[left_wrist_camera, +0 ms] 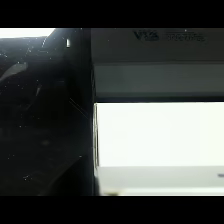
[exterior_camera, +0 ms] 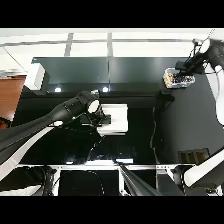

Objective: Fold the box and place the chain.

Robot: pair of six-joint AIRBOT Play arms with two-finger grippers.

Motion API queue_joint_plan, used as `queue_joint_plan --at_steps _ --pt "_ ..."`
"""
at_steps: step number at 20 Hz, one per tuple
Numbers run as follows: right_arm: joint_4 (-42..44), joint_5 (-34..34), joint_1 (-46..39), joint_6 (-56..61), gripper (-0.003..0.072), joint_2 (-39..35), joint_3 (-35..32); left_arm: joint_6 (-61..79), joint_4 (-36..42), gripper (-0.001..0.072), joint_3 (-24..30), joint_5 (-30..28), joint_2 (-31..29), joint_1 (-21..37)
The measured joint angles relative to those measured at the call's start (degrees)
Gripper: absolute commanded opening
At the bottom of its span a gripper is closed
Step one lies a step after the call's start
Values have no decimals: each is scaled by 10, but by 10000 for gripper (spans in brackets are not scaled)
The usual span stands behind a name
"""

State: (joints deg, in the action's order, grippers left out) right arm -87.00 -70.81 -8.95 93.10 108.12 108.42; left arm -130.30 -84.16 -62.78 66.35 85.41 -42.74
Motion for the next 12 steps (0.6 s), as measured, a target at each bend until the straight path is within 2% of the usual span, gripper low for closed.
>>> queue_joint_plan --at_steps 7,10,12 --pt "70 19 -22 -62 10 -155 0 0 6 25 0 -2 0 0" --pt "129 -9 -29 -90 11 -205 -11 0 6 25 0 -2 0 0" --pt "183 -29 -27 -118 11 -250 -42 0 7 25 0 -2 0 0"
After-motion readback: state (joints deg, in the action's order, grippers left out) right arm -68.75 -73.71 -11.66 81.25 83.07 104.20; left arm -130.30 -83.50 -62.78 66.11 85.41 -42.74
